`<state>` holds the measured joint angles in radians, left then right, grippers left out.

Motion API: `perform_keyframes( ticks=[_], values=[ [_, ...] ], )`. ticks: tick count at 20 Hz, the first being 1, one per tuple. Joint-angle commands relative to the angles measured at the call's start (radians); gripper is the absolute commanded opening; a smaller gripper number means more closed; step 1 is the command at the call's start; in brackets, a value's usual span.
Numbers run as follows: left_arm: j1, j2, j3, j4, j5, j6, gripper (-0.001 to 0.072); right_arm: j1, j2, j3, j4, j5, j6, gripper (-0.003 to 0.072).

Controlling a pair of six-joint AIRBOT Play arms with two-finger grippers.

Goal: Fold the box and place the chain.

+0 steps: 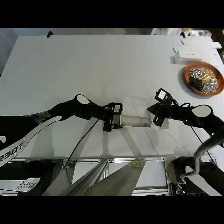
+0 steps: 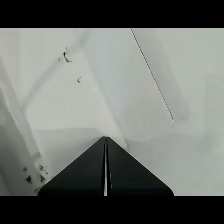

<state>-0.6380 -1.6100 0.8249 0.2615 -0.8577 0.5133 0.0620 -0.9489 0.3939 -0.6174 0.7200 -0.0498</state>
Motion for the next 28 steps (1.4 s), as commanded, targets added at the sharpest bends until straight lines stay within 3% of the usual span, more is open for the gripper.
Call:
perform_keyframes(
  ticks=[1,4,8,10,11,13,14,17,20,28],
  values=[
    [0.000,0.000,0.000,0.001,0.001,0.000,0.0185,0.000,0.074,0.005,0.002,0.043,0.000,0.0021],
    [0.000,0.000,0.000,0.001,0.001,0.000,0.0185,0.000,0.206,0.005,-0.092,0.147,-0.002,0.0021],
    [0.000,0.000,0.000,0.001,0.001,0.000,0.0185,0.000,0.277,0.005,-0.510,0.298,0.002,0.0021],
    [0.000,0.000,0.000,0.001,0.001,0.000,0.0185,0.000,0.271,0.005,-0.613,0.313,0.028,0.0022],
    [0.000,0.000,0.000,0.001,0.001,0.000,0.0185,0.000,0.258,0.005,-0.610,0.311,0.027,0.0024],
    [0.000,0.000,0.000,0.001,0.001,0.000,0.0185,0.000,0.208,0.005,-0.577,0.292,0.023,0.0146],
    [0.000,0.000,0.000,0.001,0.000,0.000,0.0185,0.001,0.181,0.005,-0.567,0.274,0.019,0.0169],
    [0.000,0.000,0.000,0.001,0.001,0.000,0.0185,0.001,0.125,0.005,-0.474,0.253,-0.071,0.0168],
    [0.000,0.000,0.000,0.001,0.000,0.000,0.0185,0.001,0.082,0.005,-0.388,0.237,-0.145,0.0103],
    [0.000,0.000,0.000,0.001,0.001,0.000,0.0185,0.001,0.036,0.003,-0.264,0.222,-0.245,0.0103]
  ],
)
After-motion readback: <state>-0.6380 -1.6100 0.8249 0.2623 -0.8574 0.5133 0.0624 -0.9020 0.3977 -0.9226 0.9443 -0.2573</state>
